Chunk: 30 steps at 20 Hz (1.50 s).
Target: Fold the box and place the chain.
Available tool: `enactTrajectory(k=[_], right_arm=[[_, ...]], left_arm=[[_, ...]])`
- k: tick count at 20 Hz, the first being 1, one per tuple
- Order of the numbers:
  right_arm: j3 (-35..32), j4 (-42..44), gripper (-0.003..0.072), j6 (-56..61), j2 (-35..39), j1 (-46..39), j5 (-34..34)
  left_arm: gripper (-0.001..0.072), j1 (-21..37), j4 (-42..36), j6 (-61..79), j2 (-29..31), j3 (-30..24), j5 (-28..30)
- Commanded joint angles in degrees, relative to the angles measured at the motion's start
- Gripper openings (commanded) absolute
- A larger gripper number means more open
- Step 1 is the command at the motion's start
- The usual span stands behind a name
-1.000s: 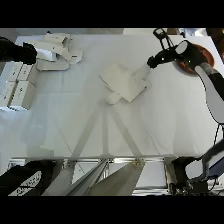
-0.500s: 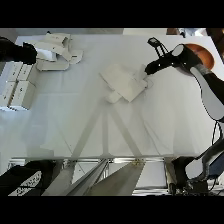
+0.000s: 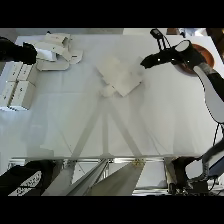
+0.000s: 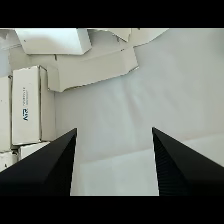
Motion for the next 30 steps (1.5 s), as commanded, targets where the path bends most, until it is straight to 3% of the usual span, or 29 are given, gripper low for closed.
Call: enactTrajectory(k=[1, 5, 8, 12, 15, 19, 22, 30], right_arm=[[-0.11, 8.35, 0.0013, -2.95, 2.75, 0.31, 1.09], [-2.10, 8.76, 0.0012, -4.02, 7.28, 0.37, 1.18], [-11.47, 11.15, 0.0011, -7.80, 13.46, -0.15, -3.50], [-29.44, 24.59, 0.0011, -20.44, 24.55, -2.03, -14.80], [-40.98, 35.54, 0.0011, -30.73, 30.08, -3.72, -18.56], [-51.89, 50.40, 0.0011, -43.50, 32.11, -4.04, -21.29], [-57.18, 58.05, 0.0011, -51.52, 32.74, -4.04, -21.90], [-59.78, 57.59, 0.0012, -53.66, 32.72, -4.04, -30.51]], left_arm=[[0.0517, 0.02, 0.00, 0.02, 0.04, 0.02, 0.02], [0.0517, 0.02, 0.00, 0.02, 0.04, 0.02, 0.02], [0.0517, 0.02, 0.00, 0.02, 0.04, 0.02, 0.02], [0.0517, 0.02, 0.00, 0.02, 0.04, 0.02, 0.02], [0.0517, 0.04, 0.00, 0.02, 0.04, 0.02, 0.02], [0.0517, 0.02, 0.00, 0.02, 0.04, 0.02, 0.02], [0.0517, 0.04, 0.00, 0.02, 0.04, 0.02, 0.02], [0.0517, 0.04, 0.00, 0.02, 0.04, 0.02, 0.02]])
